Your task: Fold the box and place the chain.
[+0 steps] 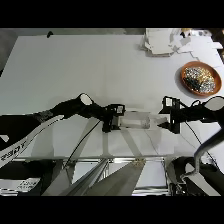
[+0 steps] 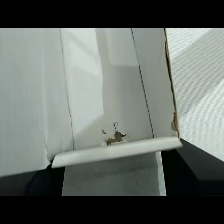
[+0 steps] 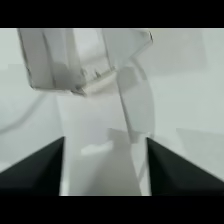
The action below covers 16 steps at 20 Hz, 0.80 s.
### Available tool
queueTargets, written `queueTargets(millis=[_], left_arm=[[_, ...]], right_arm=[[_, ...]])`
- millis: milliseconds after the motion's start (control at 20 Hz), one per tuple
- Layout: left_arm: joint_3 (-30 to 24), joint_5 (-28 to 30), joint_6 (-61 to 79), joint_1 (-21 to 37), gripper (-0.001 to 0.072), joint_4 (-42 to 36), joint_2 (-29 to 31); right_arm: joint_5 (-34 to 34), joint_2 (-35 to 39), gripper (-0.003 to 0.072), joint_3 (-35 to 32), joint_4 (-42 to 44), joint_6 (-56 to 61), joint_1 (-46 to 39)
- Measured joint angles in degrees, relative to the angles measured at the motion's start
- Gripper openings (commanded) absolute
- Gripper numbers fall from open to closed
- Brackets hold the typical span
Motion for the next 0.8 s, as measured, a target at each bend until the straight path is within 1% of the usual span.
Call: queueTargets(millis=[50, 100, 250, 350, 450, 600, 700, 800], left_arm=[[0.0, 0.09, 0.0, 0.0, 0.0088, -0.02, 0.02], [0.0, 0.13, 0.0, -0.02, 0.0088, -0.02, 0.02], [0.0, 0.26, -0.02, -0.02, 0.0088, -0.04, 0.02], [0.0, 0.33, -0.02, -0.02, 0.0088, -0.07, 0.02], [0.0, 0.33, -0.02, -0.02, 0.0088, -0.07, 0.02], [0.0, 0.35, -0.04, -0.02, 0.0088, -0.09, 0.02], [0.0, 0.37, -0.04, -0.02, 0.0088, -0.09, 0.02], [0.0, 0.42, -0.02, -0.02, 0.0088, -0.09, 0.0]], right_arm=[[1.27, 0.9, 0.0127, 0.0, 1.92, 0.39, 0.31], [2.51, 1.51, 0.0021, 0.0, 3.67, 0.76, 0.72], [5.84, 2.51, 0.0019, 0.0, 8.66, 1.27, 2.58], [5.33, 2.71, 0.0018, 0.0, 12.72, 1.31, 3.8], [0.66, 2.38, 0.0019, 0.0, 17.09, 2.27, 4.5], [-9.6, -0.33, 0.0019, 0.0, 21.51, 6.14, 5.03], [-13.55, -3.48, 0.0019, 0.0, 22.18, 8.55, 5.16], [-15.76, -6.86, 0.0019, 0.0, 21.97, 10.78, 5.25]])
